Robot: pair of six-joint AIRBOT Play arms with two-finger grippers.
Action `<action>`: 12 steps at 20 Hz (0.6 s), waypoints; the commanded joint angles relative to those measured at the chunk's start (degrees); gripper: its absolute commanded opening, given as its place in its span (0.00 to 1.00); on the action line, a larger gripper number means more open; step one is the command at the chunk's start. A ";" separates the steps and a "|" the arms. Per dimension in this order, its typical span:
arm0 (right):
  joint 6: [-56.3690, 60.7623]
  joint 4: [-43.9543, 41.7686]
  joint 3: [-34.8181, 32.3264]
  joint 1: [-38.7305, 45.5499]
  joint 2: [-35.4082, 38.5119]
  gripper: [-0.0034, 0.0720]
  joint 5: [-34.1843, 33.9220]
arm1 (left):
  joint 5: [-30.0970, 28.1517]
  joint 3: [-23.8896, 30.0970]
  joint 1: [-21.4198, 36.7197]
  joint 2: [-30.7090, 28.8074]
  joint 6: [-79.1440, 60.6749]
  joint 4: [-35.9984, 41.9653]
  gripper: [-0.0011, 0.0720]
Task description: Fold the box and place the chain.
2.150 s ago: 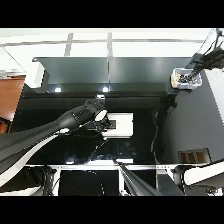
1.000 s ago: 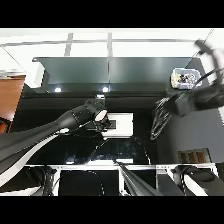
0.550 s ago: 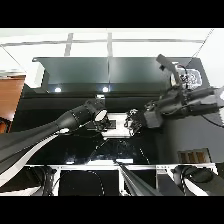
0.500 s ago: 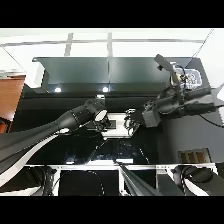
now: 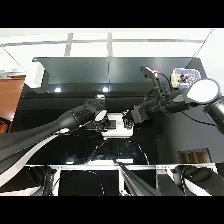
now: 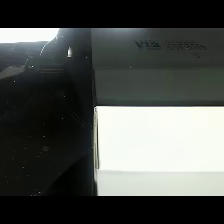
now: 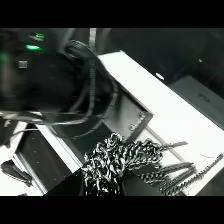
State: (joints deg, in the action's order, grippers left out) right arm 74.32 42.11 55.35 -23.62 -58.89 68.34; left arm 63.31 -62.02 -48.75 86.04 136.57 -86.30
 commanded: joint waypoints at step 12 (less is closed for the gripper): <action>-0.17 1.95 -3.13 -0.11 -10.12 0.25 -4.50 | 0.00 -0.04 0.04 0.04 -0.02 -0.02 0.05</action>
State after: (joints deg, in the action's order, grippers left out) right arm 74.15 43.94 52.29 -23.68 -67.92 64.51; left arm 63.31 -62.00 -48.75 86.04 136.57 -86.30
